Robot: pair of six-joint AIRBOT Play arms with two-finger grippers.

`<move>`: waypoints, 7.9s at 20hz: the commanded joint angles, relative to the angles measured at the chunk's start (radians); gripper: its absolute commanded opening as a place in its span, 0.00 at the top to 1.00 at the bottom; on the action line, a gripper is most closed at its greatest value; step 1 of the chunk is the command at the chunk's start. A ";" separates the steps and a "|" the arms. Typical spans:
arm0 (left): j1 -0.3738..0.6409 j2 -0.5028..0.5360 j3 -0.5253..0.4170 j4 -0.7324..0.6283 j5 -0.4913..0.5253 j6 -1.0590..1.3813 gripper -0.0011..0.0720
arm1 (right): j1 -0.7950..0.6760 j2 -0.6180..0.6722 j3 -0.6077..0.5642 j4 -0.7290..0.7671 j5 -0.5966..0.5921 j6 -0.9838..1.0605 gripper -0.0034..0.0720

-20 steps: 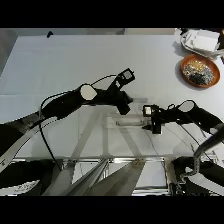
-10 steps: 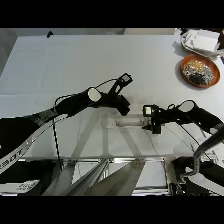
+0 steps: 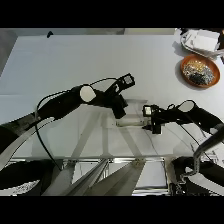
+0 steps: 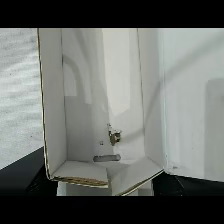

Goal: Fold the box and place the chain.

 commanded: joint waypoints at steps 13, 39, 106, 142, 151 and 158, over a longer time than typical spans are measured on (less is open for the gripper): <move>0.010 0.096 -0.210 0.273 -0.060 0.083 0.68 | -0.001 0.000 0.000 0.000 0.001 0.000 0.56; -0.019 0.016 -0.232 0.227 0.063 0.378 0.59 | -0.001 0.000 0.000 0.000 0.001 0.000 0.56; -0.103 0.020 -0.248 0.087 0.154 0.468 0.94 | -0.001 0.000 0.000 0.000 0.001 0.000 0.56; -0.115 0.073 -0.248 0.040 0.204 0.441 0.98 | -0.001 0.001 0.000 0.000 0.001 0.000 0.56; 0.034 0.308 -0.248 0.222 -0.090 -0.250 0.98 | -0.001 0.001 0.000 0.000 0.001 0.000 0.56; 0.115 0.392 -0.370 0.321 -0.006 -0.966 0.99 | -0.001 0.001 0.000 0.000 0.001 0.000 0.56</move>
